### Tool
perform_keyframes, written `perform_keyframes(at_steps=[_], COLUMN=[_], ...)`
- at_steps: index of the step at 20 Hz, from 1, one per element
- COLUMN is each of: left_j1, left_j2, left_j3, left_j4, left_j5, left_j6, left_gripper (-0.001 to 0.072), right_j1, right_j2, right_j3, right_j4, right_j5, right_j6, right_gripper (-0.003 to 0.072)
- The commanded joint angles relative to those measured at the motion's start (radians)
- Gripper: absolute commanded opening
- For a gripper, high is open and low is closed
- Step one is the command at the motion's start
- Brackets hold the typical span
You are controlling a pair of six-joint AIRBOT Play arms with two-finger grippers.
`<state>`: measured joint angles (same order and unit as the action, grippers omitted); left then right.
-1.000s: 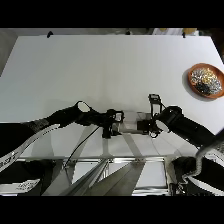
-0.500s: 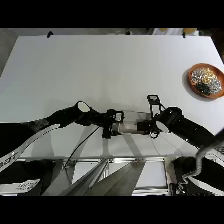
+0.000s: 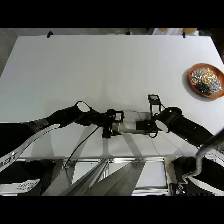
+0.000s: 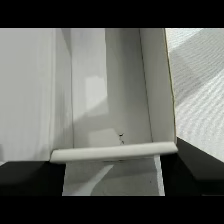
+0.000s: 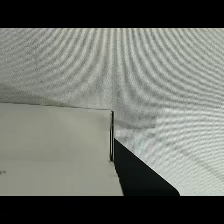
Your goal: Fold the box and place the chain.
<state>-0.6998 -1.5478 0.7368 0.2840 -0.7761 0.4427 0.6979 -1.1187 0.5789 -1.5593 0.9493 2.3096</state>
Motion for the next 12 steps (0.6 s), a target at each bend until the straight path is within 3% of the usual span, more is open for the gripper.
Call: perform_keyframes(at_steps=[1,2,4,5,9,12], left_j1=[0.0,0.0,0.0,0.0,0.0,0.0], left_j2=[0.0,0.0,0.0,0.0,0.0,0.0], left_j3=[0.0,0.0,0.0,0.0,0.0,0.0], left_j4=[0.0,0.0,0.0,0.0,0.0,0.0], left_j5=[0.001,0.001,0.001,0.001,0.001,0.001], left_j6=[0.002,0.003,0.003,0.002,0.003,0.002], left_gripper=[0.0314,0.0314,0.0314,0.0314,0.0314,0.0314], right_j1=[0.001,0.001,0.001,0.001,0.0,0.0], right_j2=[-0.01,-0.005,0.014,0.028,0.12,0.192], right_j3=[-0.001,-0.001,0.0,0.0,0.002,0.06], right_j4=[0.019,0.013,0.008,0.003,-0.056,-0.068], right_j5=[0.021,0.027,0.027,0.031,0.079,0.212], right_j6=[-0.016,-0.017,-0.044,-0.071,-0.145,-0.282], right_gripper=[0.0019,0.0031,0.0248,0.0311,0.032,0.0399])
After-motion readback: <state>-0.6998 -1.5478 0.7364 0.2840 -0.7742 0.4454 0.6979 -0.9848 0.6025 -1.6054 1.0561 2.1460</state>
